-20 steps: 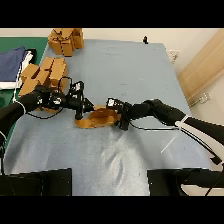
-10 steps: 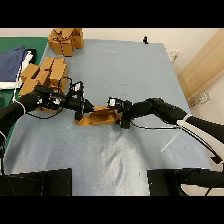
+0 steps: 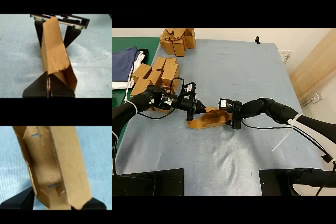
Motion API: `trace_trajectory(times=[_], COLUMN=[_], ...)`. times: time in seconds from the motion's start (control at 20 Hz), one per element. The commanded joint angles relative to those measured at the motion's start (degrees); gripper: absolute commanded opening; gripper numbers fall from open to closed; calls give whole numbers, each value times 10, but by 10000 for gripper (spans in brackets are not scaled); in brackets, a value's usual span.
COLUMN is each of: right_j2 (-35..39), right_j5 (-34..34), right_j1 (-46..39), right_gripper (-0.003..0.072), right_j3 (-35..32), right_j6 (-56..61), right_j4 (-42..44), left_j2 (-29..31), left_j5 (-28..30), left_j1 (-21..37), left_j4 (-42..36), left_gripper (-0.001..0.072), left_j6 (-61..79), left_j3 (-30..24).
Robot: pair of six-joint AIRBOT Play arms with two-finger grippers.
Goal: Fold the box.
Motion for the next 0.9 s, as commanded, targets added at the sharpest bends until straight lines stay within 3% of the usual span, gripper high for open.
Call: trace_trajectory(times=[0.0,0.85], right_j2=[-2,-47], right_j5=[-19,-64], right_j1=[1,-7], right_gripper=[598,598], right_j3=[1,12], right_j6=[-63,-36], right_j4=[15,34], left_j2=[0,0], left_j5=[13,20], left_j1=[0,0], left_j4=[-1,-5], left_gripper=[12,13], left_j6=[0,6], left_j3=[0,0])
